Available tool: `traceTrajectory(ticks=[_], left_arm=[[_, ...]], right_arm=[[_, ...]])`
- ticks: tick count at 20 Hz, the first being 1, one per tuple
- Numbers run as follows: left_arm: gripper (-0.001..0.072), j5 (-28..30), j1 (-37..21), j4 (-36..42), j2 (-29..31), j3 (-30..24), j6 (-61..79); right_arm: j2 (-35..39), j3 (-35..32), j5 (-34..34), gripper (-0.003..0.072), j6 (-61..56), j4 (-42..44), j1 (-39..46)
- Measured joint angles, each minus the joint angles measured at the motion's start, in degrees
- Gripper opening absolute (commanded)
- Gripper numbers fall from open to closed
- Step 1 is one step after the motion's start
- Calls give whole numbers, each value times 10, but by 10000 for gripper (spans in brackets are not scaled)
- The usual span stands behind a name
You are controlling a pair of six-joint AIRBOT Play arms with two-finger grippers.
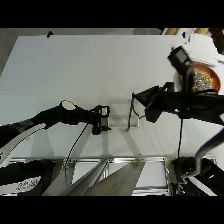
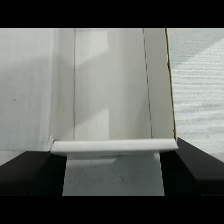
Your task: Fold the box and place the chain.
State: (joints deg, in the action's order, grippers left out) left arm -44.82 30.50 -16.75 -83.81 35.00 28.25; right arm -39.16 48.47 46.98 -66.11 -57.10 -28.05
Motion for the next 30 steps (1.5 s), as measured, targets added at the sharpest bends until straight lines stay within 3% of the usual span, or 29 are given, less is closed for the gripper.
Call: traceTrajectory(ticks=[10, 16, 21, 30], left_arm=[[48, 0, 0, 0, 0, 0, 0], [48, 0, 0, 0, 0, 0, 0], [48, 0, 0, 0, 0, 0, 0], [48, 0, 0, 0, 0, 0, 0]], right_arm=[[38, 2, -56, 18, 6, -12, 0], [37, -2, -7, 18, 4, -15, 0], [15, -58, 48, 18, 1, -19, 0], [-86, -143, -4, 18, -14, -56, 0]])
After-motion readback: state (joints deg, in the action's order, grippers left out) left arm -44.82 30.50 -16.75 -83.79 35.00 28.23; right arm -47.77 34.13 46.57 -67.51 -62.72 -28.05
